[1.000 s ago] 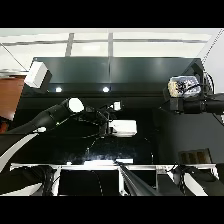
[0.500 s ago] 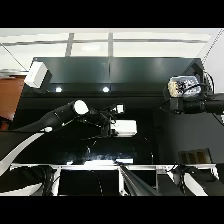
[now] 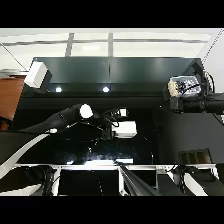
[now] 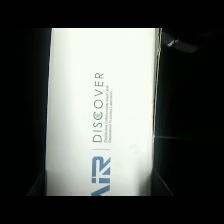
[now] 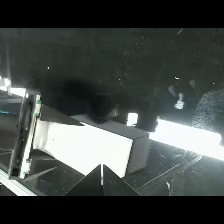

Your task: Fold the box and place the chain.

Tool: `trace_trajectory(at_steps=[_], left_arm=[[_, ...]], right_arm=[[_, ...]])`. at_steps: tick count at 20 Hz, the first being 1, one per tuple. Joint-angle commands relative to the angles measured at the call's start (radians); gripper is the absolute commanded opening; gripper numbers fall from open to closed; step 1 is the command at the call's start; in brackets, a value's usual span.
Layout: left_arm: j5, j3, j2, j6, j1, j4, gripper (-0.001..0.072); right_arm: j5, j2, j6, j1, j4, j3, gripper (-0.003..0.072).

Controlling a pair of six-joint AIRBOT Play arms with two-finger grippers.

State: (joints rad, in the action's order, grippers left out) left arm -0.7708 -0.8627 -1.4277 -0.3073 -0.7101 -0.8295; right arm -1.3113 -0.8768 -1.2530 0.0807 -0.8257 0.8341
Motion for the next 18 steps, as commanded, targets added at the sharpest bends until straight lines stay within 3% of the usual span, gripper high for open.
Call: trace_trajectory(at_steps=[1, 5, 10, 14, 18], left_arm=[[-0.045, -0.001, 0.07, -0.179, 0.051, -0.145, 0.0347], [-0.21, 0.006, 0.221, -0.439, 0.272, -0.363, 0.0348], [-0.349, 0.023, 0.315, -0.521, 0.732, -0.43, 0.0348], [-0.275, 0.023, 0.304, -0.564, 1.059, -0.423, 0.0349], [-0.061, 0.02, 0.254, -0.56, 1.21, -0.41, 0.0351]], right_arm=[[0.003, -0.001, 0.0, 0.0, 0.0, -0.001, 0.0023], [0.004, -0.001, 0.0, 0.0, 0.0, -0.001, 0.0023], [0.018, -0.001, 0.015, 0.0, -0.007, -0.001, 0.0023], [0.045, -0.001, 0.016, 0.0, -0.024, -0.001, 0.0023], [0.064, -0.001, 0.015, 0.0, -0.024, -0.001, 0.0023]])
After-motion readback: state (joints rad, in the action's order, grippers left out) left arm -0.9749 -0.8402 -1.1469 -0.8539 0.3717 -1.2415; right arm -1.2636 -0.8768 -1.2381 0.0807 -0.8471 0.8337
